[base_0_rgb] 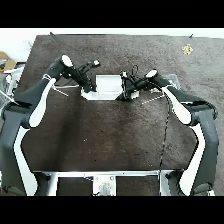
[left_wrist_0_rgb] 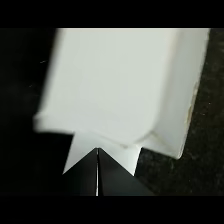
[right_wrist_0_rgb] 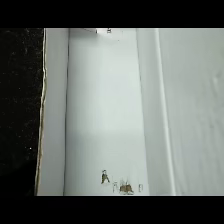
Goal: Fold the box and place the chain.
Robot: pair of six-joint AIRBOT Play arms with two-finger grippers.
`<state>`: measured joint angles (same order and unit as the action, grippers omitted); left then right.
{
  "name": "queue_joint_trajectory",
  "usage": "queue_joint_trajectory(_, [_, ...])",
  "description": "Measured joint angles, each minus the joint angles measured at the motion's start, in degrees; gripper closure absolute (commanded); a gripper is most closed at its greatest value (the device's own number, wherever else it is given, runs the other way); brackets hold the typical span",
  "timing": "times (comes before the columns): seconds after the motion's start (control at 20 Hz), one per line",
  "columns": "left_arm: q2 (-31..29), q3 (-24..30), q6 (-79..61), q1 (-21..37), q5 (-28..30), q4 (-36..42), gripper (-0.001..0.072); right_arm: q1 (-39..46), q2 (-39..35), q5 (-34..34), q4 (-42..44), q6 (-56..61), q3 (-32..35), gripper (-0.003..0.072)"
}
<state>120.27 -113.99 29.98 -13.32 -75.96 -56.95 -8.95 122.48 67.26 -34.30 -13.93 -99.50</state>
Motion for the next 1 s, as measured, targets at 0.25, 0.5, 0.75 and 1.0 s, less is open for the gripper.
queue_joint_trajectory(0.25, [-4.02,-3.1,18.91,5.4,-2.78,-1.92,0.0703,0.0,0.0,-0.02,0.0,0.0,0.0,0.0261])
queue_joint_trajectory(0.5, [-6.93,-0.92,34.8,10.67,-5.35,-2.58,0.0701,0.0,0.0,0.0,0.0,0.02,0.0,0.026])
queue_joint_trajectory(0.75, [-7.5,5.9,41.4,12.2,-3.37,-2.05,0.0702,0.0,0.0,0.0,0.0,0.02,0.0,0.026])
queue_joint_trajectory(1.0, [-8.72,15.37,41.59,12.39,1.09,4.33,0.0702,0.0,0.0,0.0,0.0,0.02,0.0,0.026])
